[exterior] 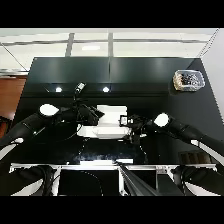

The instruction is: Fold the box and place the chain.

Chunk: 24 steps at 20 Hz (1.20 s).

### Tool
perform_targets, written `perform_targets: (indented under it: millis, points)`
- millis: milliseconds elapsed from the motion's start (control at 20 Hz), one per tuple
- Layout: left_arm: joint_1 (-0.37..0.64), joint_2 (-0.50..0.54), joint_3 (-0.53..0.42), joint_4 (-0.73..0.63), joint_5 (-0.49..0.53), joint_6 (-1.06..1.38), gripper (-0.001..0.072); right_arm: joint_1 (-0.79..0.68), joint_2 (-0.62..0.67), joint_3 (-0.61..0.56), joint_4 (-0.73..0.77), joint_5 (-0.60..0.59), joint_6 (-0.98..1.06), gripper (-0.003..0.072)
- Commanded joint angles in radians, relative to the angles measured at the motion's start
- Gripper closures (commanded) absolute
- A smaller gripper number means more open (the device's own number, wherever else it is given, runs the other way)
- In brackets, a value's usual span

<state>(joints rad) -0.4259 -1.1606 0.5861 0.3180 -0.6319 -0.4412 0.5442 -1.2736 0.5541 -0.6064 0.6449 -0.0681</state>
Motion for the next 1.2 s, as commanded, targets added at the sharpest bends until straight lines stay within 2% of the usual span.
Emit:
perform_targets:
  millis: [0,150,350,500,650,850,900,1050,1100,1150]
  points:
    - [-0.01,-0.037,0.001,0.071,0.068,0.013,0.0679,0.0,-0.001,-0.001,0.0,0.0,0.0,0.0275]
    - [-0.014,-0.086,0.016,0.144,0.026,0.005,0.0679,0.0,-0.001,-0.001,0.0,0.0,0.0,0.0275]
    - [-0.029,-0.097,0.084,0.388,-0.027,-0.128,0.0679,0.0,-0.001,-0.001,0.0,0.0,0.0,0.0275]
    - [-0.029,-0.096,0.146,0.61,-0.183,-0.181,0.0679,0.0,-0.001,-0.001,0.0,-0.001,0.0,0.0275]
    - [-0.014,-0.071,0.209,0.719,-0.293,-0.24,0.0679,0.0,-0.001,-0.001,0.0,-0.001,0.0,0.0275]
    - [0.093,0.063,0.194,0.716,-0.325,-0.248,0.0679,0.0,-0.001,-0.001,0.0,-0.001,0.0,0.0275]
    - [0.129,0.096,0.167,0.68,-0.354,-0.224,0.0678,0.0,-0.001,-0.001,0.0,-0.001,0.0,0.0275]
    - [0.233,0.147,0.025,0.458,-0.509,0.072,0.0673,0.0,-0.001,-0.001,0.0,-0.002,0.0,0.0275]
    - [0.238,0.146,-0.013,0.422,-0.531,0.15,0.0563,0.0,-0.001,-0.001,0.0,-0.002,0.0,0.0275]
    - [0.231,0.146,-0.047,0.409,-0.518,0.234,0.0259,0.0,-0.001,-0.001,0.0,-0.002,0.0,0.0275]
